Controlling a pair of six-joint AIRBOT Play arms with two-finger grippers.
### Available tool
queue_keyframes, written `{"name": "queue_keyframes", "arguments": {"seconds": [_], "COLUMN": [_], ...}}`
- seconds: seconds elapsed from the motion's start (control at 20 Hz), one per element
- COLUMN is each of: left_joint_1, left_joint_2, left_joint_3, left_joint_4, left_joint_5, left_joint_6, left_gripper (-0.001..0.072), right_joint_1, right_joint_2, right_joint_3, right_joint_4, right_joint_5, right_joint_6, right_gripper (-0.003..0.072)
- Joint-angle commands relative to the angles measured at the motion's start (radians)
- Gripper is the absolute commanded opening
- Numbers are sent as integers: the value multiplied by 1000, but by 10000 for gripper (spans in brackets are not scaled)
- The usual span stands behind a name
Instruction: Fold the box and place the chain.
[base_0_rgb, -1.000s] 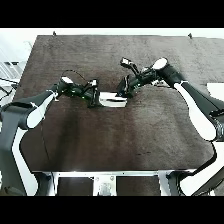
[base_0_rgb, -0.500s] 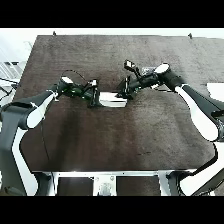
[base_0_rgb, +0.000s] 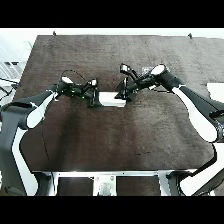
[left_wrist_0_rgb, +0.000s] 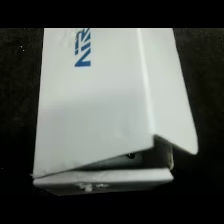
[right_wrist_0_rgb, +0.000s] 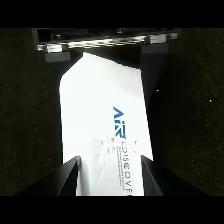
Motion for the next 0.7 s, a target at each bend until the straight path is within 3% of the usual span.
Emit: {"name": "queue_keyframes", "arguments": {"seconds": [0.0, 0.1, 0.15, 0.65], "left_joint_1": [-1, -1, -1, -1], "left_joint_2": [0, 0, 0, 0], "left_joint_3": [0, 0, 0, 0], "left_joint_4": [0, 0, 0, 0], "left_joint_5": [-2, -2, -2, -2], "left_joint_6": [1, 1, 1, 1], "left_gripper": [277, 277, 277, 277], "right_joint_1": [4, 4, 4, 34], "right_joint_2": [1, 1, 1, 0], "right_joint_3": [23, 37, 38, 20], "right_joint_4": [-1, 6, 5, -19], "right_joint_5": [-23, -19, -19, -13], "right_joint_6": [9, 10, 11, 11], "right_gripper": [394, 255, 233, 195]}}
